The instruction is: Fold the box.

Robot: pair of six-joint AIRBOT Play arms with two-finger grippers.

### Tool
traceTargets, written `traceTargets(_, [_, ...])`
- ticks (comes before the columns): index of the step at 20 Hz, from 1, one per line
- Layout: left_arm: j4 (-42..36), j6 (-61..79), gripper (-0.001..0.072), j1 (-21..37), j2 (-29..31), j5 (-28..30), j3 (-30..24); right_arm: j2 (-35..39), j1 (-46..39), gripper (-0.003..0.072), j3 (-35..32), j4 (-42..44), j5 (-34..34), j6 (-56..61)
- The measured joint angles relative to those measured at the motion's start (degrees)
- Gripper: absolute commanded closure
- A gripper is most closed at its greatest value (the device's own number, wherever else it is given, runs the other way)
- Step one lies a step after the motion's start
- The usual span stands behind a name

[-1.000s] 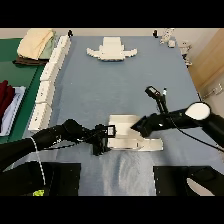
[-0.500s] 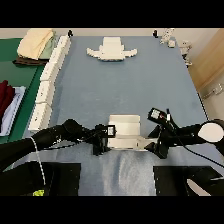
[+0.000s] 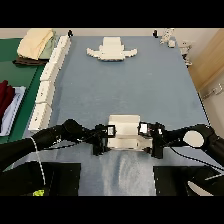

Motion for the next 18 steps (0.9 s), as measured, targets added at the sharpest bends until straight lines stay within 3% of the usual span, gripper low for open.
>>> traceTargets(3, [0.0, 0.0, 0.0195, 0.0, 0.0, 0.0, 0.0, -1.7, 1.0, -0.0006, -0.2, 0.6, -2.3, -1.4])
traceTargets(5, [0.0, 0.0, 0.0195, 0.0, 0.0, 0.1, 0.0, -2.7, 2.0, 0.0151, -0.3, 1.0, -3.4, -2.3])
traceTargets(7, [0.0, -0.1, 0.0195, 0.0, 0.0, 0.1, 0.0, -3.6, 2.8, 0.0195, -0.3, 1.2, -4.2, -2.8])
traceTargets(8, [0.0, -0.1, 0.0195, 0.0, 0.0, 0.1, 0.0, -3.9, 3.2, 0.0297, -0.3, 1.2, -4.5, -3.0])
traceTargets(9, [0.0, -0.1, 0.0195, 0.0, 0.0, 0.1, 0.0, -4.1, 3.7, 0.035, -0.3, 1.2, -4.7, -3.1])
traceTargets(11, [0.0, -0.1, 0.0195, 0.0, 0.0, 0.1, 0.0, -4.4, 4.3, 0.0356, -0.3, 1.5, -5.2, -3.2])
traceTargets(13, [0.0, -0.1, 0.0195, 0.0, 0.0, 0.0, 0.0, -4.5, 4.6, 0.0481, -0.3, 1.8, -5.9, -3.4])
traceTargets(16, [0.0, 0.0, 0.0195, 0.0, 0.0, 0.0, 0.0, -4.6, 4.9, 0.061, -0.3, 2.3, -7.0, -3.3])
traceTargets(18, [0.0, 0.0, 0.0195, 0.0, 0.0, 0.0, 0.0, -4.6, 5.0, 0.0609, -0.3, 2.4, -7.1, -3.3])
